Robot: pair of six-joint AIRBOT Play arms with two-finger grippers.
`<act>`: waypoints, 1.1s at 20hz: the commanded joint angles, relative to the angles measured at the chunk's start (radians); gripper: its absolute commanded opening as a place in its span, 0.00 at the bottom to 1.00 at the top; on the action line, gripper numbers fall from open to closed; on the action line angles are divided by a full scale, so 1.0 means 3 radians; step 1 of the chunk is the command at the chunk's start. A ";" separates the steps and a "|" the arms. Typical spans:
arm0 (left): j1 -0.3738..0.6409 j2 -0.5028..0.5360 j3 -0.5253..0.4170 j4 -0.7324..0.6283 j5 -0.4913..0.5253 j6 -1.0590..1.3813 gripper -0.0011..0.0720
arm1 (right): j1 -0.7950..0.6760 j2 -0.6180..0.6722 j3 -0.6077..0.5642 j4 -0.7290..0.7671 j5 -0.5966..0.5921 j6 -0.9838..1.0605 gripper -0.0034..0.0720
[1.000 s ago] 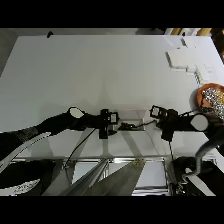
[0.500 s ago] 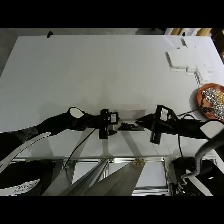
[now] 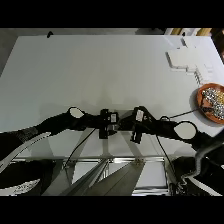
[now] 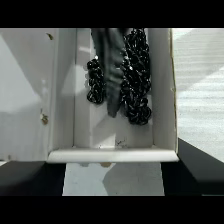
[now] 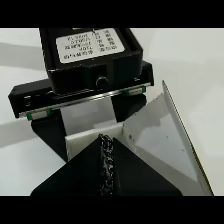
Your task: Fold the box and place the chain.
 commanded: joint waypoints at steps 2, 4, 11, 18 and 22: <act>0.0001 0.0003 0.0000 0.0001 0.0001 0.0000 0.29 | 0.0036 -0.0100 0.0229 -0.0591 0.0294 0.0014 0.22; 0.0001 0.0003 0.0000 0.0001 0.0000 0.0000 0.29 | -0.0132 -0.0100 0.0549 -0.1461 0.1055 0.0273 0.22; 0.0001 0.0003 0.0000 0.0001 0.0000 0.0000 0.29 | -0.1305 -0.0097 0.1021 -0.2942 0.2215 0.0173 0.21; 0.0001 0.0003 0.0000 0.0001 0.0001 0.0000 0.29 | -0.1925 -0.0636 0.0956 -0.3134 0.2134 -0.0233 0.15; 0.0001 0.0003 0.0000 0.0001 0.0000 0.0000 0.29 | -0.1925 -0.0896 0.0956 -0.3176 0.2024 -0.0462 0.15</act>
